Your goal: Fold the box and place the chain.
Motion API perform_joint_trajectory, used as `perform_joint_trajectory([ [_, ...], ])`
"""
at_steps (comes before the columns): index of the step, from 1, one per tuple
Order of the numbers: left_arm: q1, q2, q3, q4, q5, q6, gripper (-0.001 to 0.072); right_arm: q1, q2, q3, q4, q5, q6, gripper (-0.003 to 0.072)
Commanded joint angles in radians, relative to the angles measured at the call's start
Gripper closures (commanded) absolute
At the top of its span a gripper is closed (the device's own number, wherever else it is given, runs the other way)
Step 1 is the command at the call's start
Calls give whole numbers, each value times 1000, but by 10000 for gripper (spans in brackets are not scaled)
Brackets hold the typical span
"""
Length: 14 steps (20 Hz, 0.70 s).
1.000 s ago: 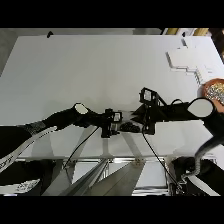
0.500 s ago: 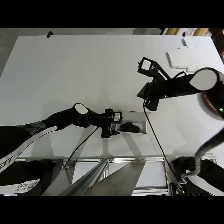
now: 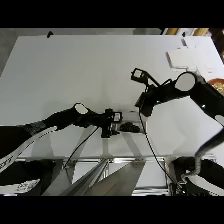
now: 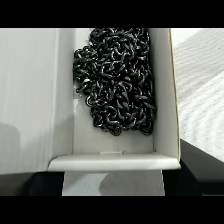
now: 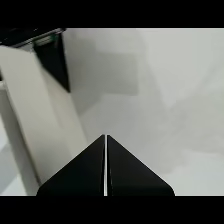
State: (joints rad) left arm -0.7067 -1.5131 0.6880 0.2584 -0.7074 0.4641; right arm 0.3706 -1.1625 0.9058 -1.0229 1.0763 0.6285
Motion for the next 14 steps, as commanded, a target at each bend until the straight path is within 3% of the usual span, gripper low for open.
perform_joint_trajectory([
  [1, 1, 0, 0, 0, 0, 0, 457, 68, 25, -60, -2, 7, -9, 667],
  [5, 1, 0, 0, 0, 0, 0, 457, 135, 121, -119, -2, 7, -72, 659],
  [8, 1, 0, 0, 0, 0, 0, 457, 175, 211, -169, -2, -24, -151, 479],
  [12, 1, 0, 0, 0, 0, 0, 457, 215, 231, -205, -3, -57, -167, 477],
  [14, 1, 0, 0, 0, 0, 0, 457, 216, 231, -220, -19, -84, -167, 423],
])
